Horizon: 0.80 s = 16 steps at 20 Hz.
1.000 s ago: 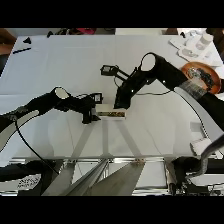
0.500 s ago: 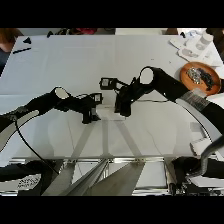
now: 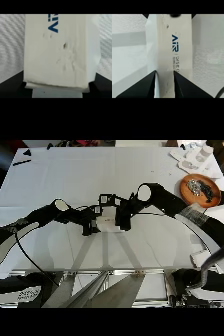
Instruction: Fold the box and place the chain.
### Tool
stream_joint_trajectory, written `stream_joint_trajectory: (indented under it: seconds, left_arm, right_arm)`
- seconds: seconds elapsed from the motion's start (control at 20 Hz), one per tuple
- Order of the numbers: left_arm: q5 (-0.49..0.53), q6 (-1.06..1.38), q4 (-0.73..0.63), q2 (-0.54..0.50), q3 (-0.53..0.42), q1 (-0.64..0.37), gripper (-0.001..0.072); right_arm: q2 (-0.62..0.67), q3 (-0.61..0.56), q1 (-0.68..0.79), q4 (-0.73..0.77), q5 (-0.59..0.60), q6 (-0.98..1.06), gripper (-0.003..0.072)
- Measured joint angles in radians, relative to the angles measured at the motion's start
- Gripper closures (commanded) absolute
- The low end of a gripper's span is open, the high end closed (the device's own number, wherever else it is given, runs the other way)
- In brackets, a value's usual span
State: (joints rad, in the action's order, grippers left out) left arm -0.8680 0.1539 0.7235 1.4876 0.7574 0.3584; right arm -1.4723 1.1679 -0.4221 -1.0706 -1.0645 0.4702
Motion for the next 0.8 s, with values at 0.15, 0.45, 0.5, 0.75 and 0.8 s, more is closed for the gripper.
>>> stream_joint_trajectory:
  seconds: [0.15,0.45,0.5,0.75,0.8]
  left_arm:
    - [0.0,0.001,0.0,0.0,0.0,0.0,0.0266]
    - [0.0,0.003,0.002,0.0,0.0,0.0,0.0266]
    - [0.0,0.003,0.002,0.0,0.0,0.0,0.0266]
    - [0.0,0.003,0.002,0.0,0.0,0.0,0.0266]
    - [0.0,0.004,0.003,0.0,0.0,0.0,0.0266]
  right_arm:
    - [0.025,0.0,-0.008,-0.019,0.047,0.001,0.049]
    - [0.043,-0.005,-0.032,-0.058,0.084,0.003,0.0542]
    - [0.043,-0.01,-0.035,-0.06,0.086,0.003,0.0537]
    - [0.045,-0.064,-0.045,-0.053,0.091,0.012,0.0396]
    - [0.045,-0.074,-0.047,-0.062,0.091,0.016,0.0334]
